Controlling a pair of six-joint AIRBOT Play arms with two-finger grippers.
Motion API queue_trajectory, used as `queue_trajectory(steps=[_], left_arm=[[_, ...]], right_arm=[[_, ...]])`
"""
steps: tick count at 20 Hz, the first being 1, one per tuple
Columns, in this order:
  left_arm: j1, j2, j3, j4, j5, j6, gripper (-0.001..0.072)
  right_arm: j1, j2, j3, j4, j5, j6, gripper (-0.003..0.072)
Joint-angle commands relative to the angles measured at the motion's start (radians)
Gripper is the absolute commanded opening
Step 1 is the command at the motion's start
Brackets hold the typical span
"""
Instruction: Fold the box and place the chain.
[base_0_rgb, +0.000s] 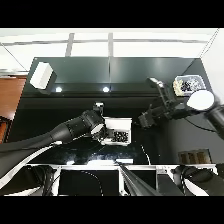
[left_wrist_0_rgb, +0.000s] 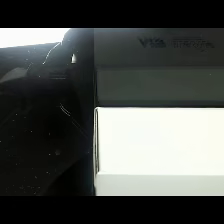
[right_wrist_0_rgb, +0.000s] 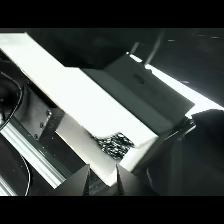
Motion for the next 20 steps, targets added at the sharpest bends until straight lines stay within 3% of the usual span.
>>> queue_trajectory(steps=[1,2,3,4,5,9,12,14,16,18,20], left_arm=[[0.001,0.001,0.011,0.0,-0.001,-0.018,0.0026],[0.001,0.001,0.019,0.002,0.0,-0.048,0.003],[0.001,0.001,0.032,0.003,0.0,-0.062,0.0134],[0.0,0.001,0.048,0.003,-0.003,-0.061,0.0376],[0.0,0.002,0.067,0.003,-0.021,-0.061,0.0537],[0.001,0.05,0.101,0.047,-0.134,0.126,0.0539],[0.003,0.174,0.086,0.142,-0.218,0.291,0.0539],[0.052,0.285,0.018,0.192,-0.257,0.365,0.0539],[0.176,0.413,-0.107,0.174,-0.241,0.409,0.0539],[0.347,0.543,-0.254,0.043,-0.134,0.509,0.0539],[0.533,0.648,-0.401,-0.31,0.019,0.848,0.0539]], right_arm=[[-0.072,0.062,-0.001,-0.01,0.09,-0.009,0.021],[-0.071,0.069,-0.001,-0.013,0.107,-0.013,0.0209],[-0.071,0.069,-0.001,-0.013,0.119,-0.013,0.0209],[-0.071,0.069,-0.002,-0.016,0.119,-0.013,0.0209],[-0.071,0.068,-0.002,-0.018,0.116,-0.013,0.021],[-0.071,0.069,-0.002,-0.036,0.108,-0.013,0.0209],[-0.072,0.069,-0.002,-0.061,0.108,-0.013,0.0209],[-0.071,0.069,-0.002,-0.077,0.107,-0.013,0.0209],[-0.071,0.068,-0.002,-0.089,0.101,-0.012,0.0209],[-0.071,0.068,-0.002,-0.1,0.077,-0.012,0.0209],[-0.071,0.068,-0.002,-0.103,0.047,-0.012,0.0209]])
